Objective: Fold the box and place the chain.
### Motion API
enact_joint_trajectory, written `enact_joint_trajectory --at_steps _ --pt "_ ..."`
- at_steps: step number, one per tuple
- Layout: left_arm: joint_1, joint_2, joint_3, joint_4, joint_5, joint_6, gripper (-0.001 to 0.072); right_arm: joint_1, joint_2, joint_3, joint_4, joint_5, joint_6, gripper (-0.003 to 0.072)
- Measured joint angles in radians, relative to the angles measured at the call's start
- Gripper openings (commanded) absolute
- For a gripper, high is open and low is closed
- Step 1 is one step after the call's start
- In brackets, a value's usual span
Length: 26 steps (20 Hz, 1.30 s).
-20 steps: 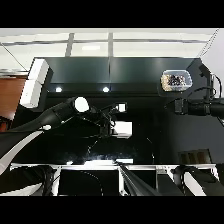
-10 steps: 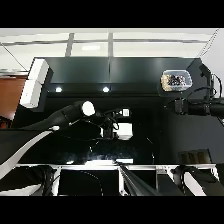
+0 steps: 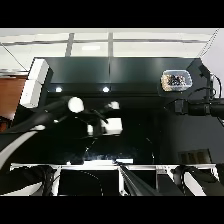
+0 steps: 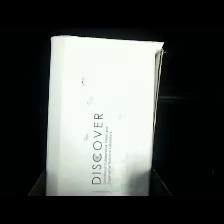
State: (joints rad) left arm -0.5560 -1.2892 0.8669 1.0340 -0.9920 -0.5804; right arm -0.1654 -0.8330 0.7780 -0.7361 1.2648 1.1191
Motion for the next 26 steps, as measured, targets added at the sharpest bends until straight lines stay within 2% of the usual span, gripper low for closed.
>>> enact_joint_trajectory --at_steps 3,6,11,14,17,19,26 --pt "0.229 0.147 -0.083 0.057 -0.132 -0.117 0.0277 0.0 0.0 0.0 0.001 0.006 -0.004 0.002" --pt "0.534 0.266 -0.145 0.1 -0.197 -0.196 0.0277 0.0 0.0 0.0 0.002 -0.006 -0.026 0.0019" --pt "1.029 0.329 -0.143 0.177 -0.297 -0.248 0.0277 0.0 0.0 0.0 0.002 -0.03 -0.049 0.002" --pt "1.221 0.337 -0.139 0.224 -0.273 -0.254 0.0277 0.0 0.0 0.0 0.002 -0.035 -0.054 0.002" --pt "1.308 0.333 -0.137 0.259 -0.161 -0.254 0.0277 0.0 0.0 0.0 0.002 -0.047 -0.056 0.002" --pt "1.322 0.312 -0.136 0.265 -0.088 -0.254 0.0277 0.0 0.0 0.0 0.002 -0.058 -0.056 0.0019" --pt "1.251 0.204 -0.135 0.264 0.066 -0.253 0.0277 0.0 0.0 0.0 0.038 -0.076 -0.036 0.0019"
